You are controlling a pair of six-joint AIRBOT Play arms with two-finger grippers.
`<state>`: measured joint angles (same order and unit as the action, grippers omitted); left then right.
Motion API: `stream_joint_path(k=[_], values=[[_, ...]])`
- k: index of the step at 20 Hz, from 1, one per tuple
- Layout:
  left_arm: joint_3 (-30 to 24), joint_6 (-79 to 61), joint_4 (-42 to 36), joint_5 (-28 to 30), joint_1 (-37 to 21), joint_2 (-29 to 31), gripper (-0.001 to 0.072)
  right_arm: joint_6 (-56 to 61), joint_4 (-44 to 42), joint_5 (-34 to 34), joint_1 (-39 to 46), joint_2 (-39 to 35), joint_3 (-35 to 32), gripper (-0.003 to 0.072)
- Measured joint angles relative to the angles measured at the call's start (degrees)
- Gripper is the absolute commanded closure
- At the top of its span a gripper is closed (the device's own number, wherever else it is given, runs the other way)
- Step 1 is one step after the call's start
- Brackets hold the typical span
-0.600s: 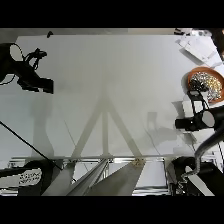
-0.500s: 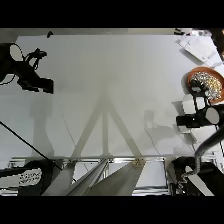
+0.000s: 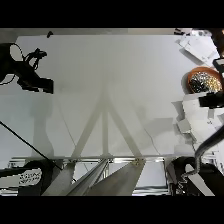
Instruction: Fold the box and place the chain.
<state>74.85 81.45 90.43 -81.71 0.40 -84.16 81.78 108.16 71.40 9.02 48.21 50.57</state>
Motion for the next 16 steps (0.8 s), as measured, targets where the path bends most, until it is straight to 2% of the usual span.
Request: stream_joint_path(k=[2, 4, 9, 15, 16], values=[[0.0, 0.0, 0.0, 0.0, 0.0, 0.0, 0.0013, -2.1, 1.3, -0.9, 7.7, 3.6, 1.2, 0.0134], [0.0, 0.0, 0.0, 0.0, 0.0, 0.0, 0.0013, -4.3, 2.2, -2.1, 14.6, 7.5, 1.9, 0.0094], [0.0, 0.0, 0.0, 0.0, 0.0, 0.0, 0.0013, -12.5, 4.6, -7.1, 24.3, 15.5, 2.5, 0.0097], [0.0, 0.0, 0.0, 0.0, 0.0, 0.0, 0.0013, -18.8, 6.3, -12.3, 26.7, 21.4, 2.6, 0.0114], [0.0, 0.0, 0.0, 0.0, 0.0, 0.0, 0.0013, -19.8, 6.2, -12.6, 26.8, 22.3, 2.7, 0.0144]])
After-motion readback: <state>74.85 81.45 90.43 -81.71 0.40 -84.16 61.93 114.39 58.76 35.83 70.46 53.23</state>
